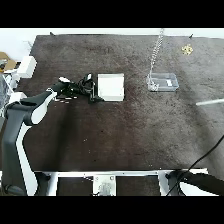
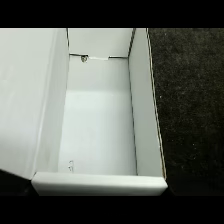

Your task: Fold the box and place the chain.

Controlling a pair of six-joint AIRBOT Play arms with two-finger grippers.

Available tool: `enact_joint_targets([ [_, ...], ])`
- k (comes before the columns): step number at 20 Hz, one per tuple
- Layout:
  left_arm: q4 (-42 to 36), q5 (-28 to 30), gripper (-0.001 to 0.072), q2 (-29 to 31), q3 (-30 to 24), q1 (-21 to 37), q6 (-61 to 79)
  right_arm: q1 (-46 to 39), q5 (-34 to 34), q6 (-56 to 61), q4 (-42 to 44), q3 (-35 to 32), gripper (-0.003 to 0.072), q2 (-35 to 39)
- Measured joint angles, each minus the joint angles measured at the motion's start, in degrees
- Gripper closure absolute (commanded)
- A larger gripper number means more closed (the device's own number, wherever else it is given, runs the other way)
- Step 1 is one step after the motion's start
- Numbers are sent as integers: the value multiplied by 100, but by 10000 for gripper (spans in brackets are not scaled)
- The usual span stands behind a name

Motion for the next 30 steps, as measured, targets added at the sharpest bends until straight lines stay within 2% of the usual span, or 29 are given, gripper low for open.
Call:
enact_joint_targets([
  [3,0,0,352,0,0,0,0,529,-789,-249,-63,0,686,153],
  [7,0,0,352,0,0,0,0,1003,-1222,-376,-122,0,686,149],
  [11,0,2,351,0,0,0,0,1346,-1176,-422,-138,-4,686,-63],
  [14,0,2,352,0,0,0,2,1576,-544,-428,-116,-68,686,-286],
  [18,0,2,352,0,0,0,0,1722,-7,-396,175,-710,686,-557],
  [23,2,0,351,0,0,0,0,1759,-549,-116,415,-2031,685,-990],
  [24,2,0,352,0,0,0,0,1738,-669,-20,424,-2253,637,-1093],
  [25,0,0,352,0,0,0,0,1703,-752,76,435,-2413,441,-1182],
  [26,0,0,351,0,0,0,0,1650,-833,157,435,-2546,312,-1261],
  [30,0,2,352,0,0,0,0,1307,-780,317,437,-2796,317,-1342],
])
